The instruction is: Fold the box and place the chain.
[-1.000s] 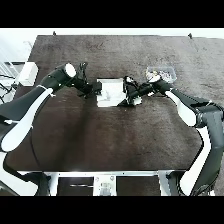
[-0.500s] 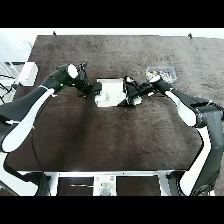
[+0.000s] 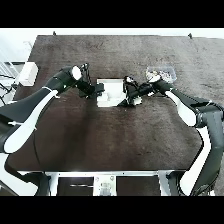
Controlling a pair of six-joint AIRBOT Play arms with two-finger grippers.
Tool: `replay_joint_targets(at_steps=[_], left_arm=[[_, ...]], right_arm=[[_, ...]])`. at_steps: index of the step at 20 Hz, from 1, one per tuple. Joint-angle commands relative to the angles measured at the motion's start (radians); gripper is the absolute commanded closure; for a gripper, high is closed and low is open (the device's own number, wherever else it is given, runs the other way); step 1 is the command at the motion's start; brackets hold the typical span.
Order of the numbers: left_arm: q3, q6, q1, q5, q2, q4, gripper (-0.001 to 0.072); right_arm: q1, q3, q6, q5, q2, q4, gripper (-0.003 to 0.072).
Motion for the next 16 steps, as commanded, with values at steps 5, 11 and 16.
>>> replay_joint_targets(at_steps=[5,11,16], left_arm=[[0.043,-0.033,-0.02,-0.013,-0.05,0.039,0.0353],[0.084,-0.048,-0.02,-0.061,-0.084,0.097,0.0353],[0.104,-0.072,-0.02,-0.108,-0.092,0.16,0.0353]], right_arm=[[0.0,0.0,0.0,0.0,0.0,0.0,0.0103],[0.001,0.0,0.0,0.0,0.0,0.0,0.0104],[0.001,0.0,0.0,0.0,0.0,0.0,0.0103]])
